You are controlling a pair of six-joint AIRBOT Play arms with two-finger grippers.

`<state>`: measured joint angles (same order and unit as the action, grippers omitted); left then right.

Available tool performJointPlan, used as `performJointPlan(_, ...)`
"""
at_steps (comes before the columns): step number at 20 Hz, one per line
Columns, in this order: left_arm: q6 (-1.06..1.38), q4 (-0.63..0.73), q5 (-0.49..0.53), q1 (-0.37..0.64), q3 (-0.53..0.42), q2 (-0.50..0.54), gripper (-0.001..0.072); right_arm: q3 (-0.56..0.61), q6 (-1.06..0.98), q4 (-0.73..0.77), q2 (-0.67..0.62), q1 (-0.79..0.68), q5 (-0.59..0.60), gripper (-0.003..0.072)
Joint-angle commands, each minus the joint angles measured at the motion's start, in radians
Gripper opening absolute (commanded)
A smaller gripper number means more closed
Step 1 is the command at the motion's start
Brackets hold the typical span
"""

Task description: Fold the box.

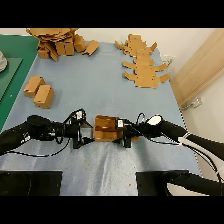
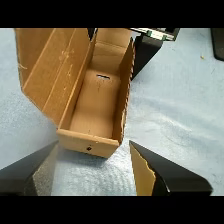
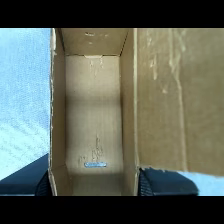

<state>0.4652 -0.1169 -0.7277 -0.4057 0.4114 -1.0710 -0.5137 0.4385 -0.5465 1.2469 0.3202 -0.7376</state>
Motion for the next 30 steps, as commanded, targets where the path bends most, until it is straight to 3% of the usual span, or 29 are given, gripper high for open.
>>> performJointPlan(1, 0.047, -0.003, 0.031, 0.0, 0.013, -0.003, 0.0696, 0.0, 0.0, 0.0, 0.001, -0.001, 0.014, 0.0461)
performJointPlan(15, -0.04, -0.034, -0.052, 0.001, 0.041, -0.04, 0.0695, 0.0, 0.0, 0.0, 0.001, -0.001, 0.014, 0.046)
performJointPlan(16, -0.038, -0.042, -0.071, 0.002, 0.041, -0.04, 0.0656, 0.0, 0.0, 0.0, 0.001, -0.001, 0.014, 0.046)
performJointPlan(17, -0.038, -0.046, -0.079, 0.002, 0.041, -0.04, 0.0491, 0.0, 0.0, 0.0, 0.001, -0.001, 0.013, 0.0461)
performJointPlan(18, -0.038, -0.049, -0.079, 0.002, 0.043, -0.04, 0.0421, 0.0, 0.0, 0.0, 0.001, -0.001, 0.014, 0.0461)
performJointPlan(22, -0.076, -0.124, -0.067, 0.035, 0.09, -0.049, 0.0424, 0.0, 0.0, 0.0, 0.001, -0.001, 0.013, 0.0461)
performJointPlan(25, -0.091, -0.13, -0.121, 0.05, 0.099, -0.081, 0.0424, 0.0, 0.0, 0.0, 0.001, -0.001, 0.014, 0.046)
performJointPlan(30, -0.084, -0.051, -0.088, 0.044, 0.099, -0.093, 0.0423, 0.0, 0.0, 0.0, 0.001, -0.001, 0.014, 0.0461)
